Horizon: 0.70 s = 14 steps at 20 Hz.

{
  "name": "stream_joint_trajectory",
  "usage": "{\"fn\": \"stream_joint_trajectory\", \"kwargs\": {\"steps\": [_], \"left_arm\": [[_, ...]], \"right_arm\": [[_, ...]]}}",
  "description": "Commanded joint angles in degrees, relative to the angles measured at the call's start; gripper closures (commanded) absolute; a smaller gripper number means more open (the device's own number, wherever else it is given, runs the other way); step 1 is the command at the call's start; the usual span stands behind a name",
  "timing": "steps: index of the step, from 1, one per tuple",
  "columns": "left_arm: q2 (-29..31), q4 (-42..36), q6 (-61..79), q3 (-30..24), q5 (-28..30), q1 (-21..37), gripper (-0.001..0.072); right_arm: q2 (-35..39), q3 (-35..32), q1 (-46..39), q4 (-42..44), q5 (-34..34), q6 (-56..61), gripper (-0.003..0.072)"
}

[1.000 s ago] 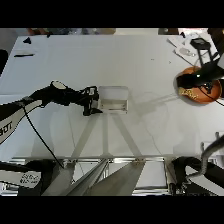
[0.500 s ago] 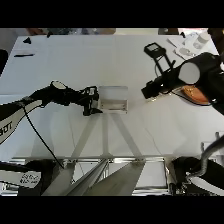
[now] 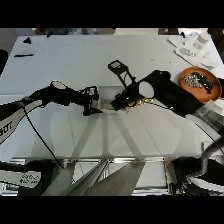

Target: Fold the box and place the chain.

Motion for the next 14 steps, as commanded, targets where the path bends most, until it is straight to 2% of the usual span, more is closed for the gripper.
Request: {"fn": "stream_joint_trajectory", "kwargs": {"steps": [1,5,11,12,13,14], "left_arm": [[0.0,0.0,0.0,0.0,0.0,0.0,0.0364],[0.0,0.0,0.0,0.0,0.0,0.0,0.0364],[0.0,0.0,0.0,0.0,0.0,0.0,0.0364],[0.0,0.0,0.0,0.0,0.0,0.0,0.0364],[0.0,0.0,0.0,0.0,0.0,0.0,0.0364],[0.0,0.0,0.0,0.0,0.0,0.0,0.0364]], "right_arm": [[-3.7,0.0,2.7,5.1,-8.3,-0.3,0.0676],[-5.2,0.0,3.6,5.8,-17.3,-0.3,0.0676],[-7.6,0.0,3.6,0.5,-15.0,-0.3,0.0671],[-7.6,0.0,3.6,0.5,-14.6,-0.3,0.0631],[-7.5,0.0,3.6,0.5,-14.5,-0.3,0.0448],[-7.2,0.0,3.6,0.5,-14.1,-0.3,0.03]]}}
